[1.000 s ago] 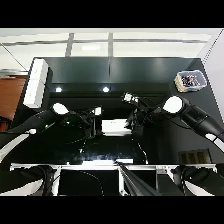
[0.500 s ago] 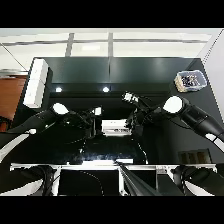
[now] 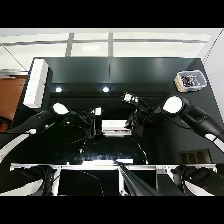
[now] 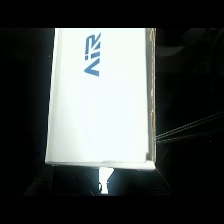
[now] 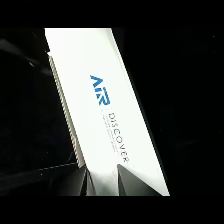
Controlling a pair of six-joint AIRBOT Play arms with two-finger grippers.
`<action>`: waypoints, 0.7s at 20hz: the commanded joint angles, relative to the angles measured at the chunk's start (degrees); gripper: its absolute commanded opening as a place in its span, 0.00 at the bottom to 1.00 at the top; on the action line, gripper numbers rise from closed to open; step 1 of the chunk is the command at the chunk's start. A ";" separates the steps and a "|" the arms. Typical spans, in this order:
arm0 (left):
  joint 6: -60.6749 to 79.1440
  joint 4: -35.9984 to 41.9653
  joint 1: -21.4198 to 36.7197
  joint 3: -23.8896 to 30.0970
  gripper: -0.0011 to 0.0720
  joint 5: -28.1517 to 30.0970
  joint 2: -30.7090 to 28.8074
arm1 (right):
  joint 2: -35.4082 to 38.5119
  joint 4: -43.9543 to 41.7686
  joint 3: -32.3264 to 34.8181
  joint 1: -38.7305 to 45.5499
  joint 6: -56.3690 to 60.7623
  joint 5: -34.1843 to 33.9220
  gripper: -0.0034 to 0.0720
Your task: Fold the box and place the chain.
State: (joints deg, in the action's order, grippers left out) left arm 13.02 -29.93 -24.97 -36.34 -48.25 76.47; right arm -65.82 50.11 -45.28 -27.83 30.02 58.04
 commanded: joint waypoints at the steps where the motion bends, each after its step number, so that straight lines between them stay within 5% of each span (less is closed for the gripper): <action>1: 0.02 0.00 -0.02 -0.04 0.67 0.04 0.02 | -0.04 1.05 0.00 -1.16 0.02 -0.07 0.31; 6: 0.02 0.00 -0.02 -0.04 0.67 0.02 0.02 | -0.04 1.14 0.00 -2.27 0.31 -0.94 0.31; 8: 0.02 0.00 -0.02 -0.04 0.67 0.02 0.02 | -0.04 1.14 0.00 -2.27 1.27 -1.75 0.48; 14: 0.02 0.00 -0.02 -0.04 0.67 0.04 0.02 | -0.61 1.14 0.02 -2.27 1.55 -2.01 0.48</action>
State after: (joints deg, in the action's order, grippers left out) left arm 13.02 -29.95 -24.95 -36.34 -48.27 76.47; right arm -66.06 51.22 -45.28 -30.04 31.31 56.29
